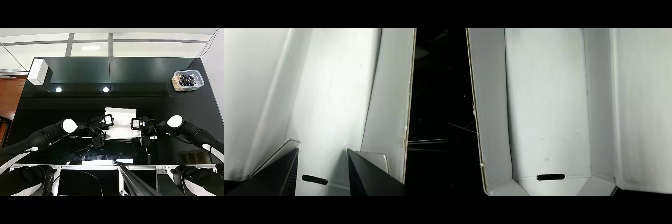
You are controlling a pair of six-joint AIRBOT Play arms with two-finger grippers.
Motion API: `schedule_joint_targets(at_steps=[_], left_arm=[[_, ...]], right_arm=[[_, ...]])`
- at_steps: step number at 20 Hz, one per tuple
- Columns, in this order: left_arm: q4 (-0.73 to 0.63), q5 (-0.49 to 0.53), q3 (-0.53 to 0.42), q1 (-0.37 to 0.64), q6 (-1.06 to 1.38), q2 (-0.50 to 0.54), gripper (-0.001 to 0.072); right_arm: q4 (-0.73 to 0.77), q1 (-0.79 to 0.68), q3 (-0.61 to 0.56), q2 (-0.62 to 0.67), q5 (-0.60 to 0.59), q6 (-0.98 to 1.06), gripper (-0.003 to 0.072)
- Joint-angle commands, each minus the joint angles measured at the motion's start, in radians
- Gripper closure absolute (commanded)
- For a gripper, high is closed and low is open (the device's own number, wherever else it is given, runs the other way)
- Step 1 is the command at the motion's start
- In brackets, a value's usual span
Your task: Fold the box and place the chain.
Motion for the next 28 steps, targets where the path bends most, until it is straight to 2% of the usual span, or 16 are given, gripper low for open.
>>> schedule_joint_targets(at_steps=[1,2,3,4,5,6,7,8,9,11,13,17,20,23,25,28], left_arm=[[0.026,0.004,0.001,0.0,0.004,-0.001,0.0311],[0.026,0.002,0.001,0.0,0.003,-0.001,0.0386],[0.026,-0.002,0.001,0.0,0.006,-0.001,0.0594],[0.024,-0.003,0.001,0.0,0.005,-0.001,0.0564],[0.021,-0.003,0.001,0.0,0.005,-0.001,0.042],[0.021,-0.003,0.001,0.0,0.005,-0.001,0.0406],[0.022,-0.002,0.002,0.0,0.005,0.0,0.0477],[0.047,-0.011,0.005,0.002,0.005,0.004,0.0668],[0.123,-0.017,0.007,0.013,-0.034,0.017,0.0684],[0.227,-0.029,0.007,0.073,-0.266,0.071,0.0685],[0.238,-0.124,0.007,0.17,-0.3,0.161,0.0685],[0.311,-0.324,0.004,0.468,-0.647,0.307,0.0685],[0.388,-0.483,-0.015,0.706,-0.881,0.293,0.0684],[0.383,-0.512,-0.078,0.847,-1.315,0.235,0.0683],[0.296,-0.53,-0.116,0.875,-1.275,0.163,0.0683],[0.136,-0.579,-0.121,0.84,-1.12,0.023,0.0684]], right_arm=[[0.0,0.001,0.0,-0.001,0.0,0.0,0.0209],[0.0,0.001,0.0,-0.001,0.0,0.0,0.0209],[0.0,0.001,0.0,-0.001,0.0,0.0,0.0209],[0.0,0.001,0.0,-0.001,0.0,0.0,0.0209],[0.0,0.001,0.0,-0.001,0.0,0.0,0.0209],[0.0,0.001,0.0,-0.001,0.0,0.0,0.0209],[0.0,0.001,0.0,-0.001,0.0,0.0,0.0209],[0.0,0.001,0.0,-0.001,0.0,0.0,0.0209],[0.0,0.001,0.0,-0.001,0.0,0.0,0.0209],[0.0,0.001,0.0,-0.001,0.0,0.0,0.0209],[0.0,0.001,0.0,-0.001,0.0,0.0,0.0209],[0.0,0.001,0.0,-0.001,0.0,0.0,0.0209],[0.0,0.001,0.0,-0.001,0.0,0.0,0.0209],[0.0,0.001,0.0,-0.001,0.0,0.0,0.0209],[0.0,0.001,0.0,-0.001,0.0,0.0,0.0209],[0.0,0.001,0.0,-0.001,0.0,0.0,0.0209]])
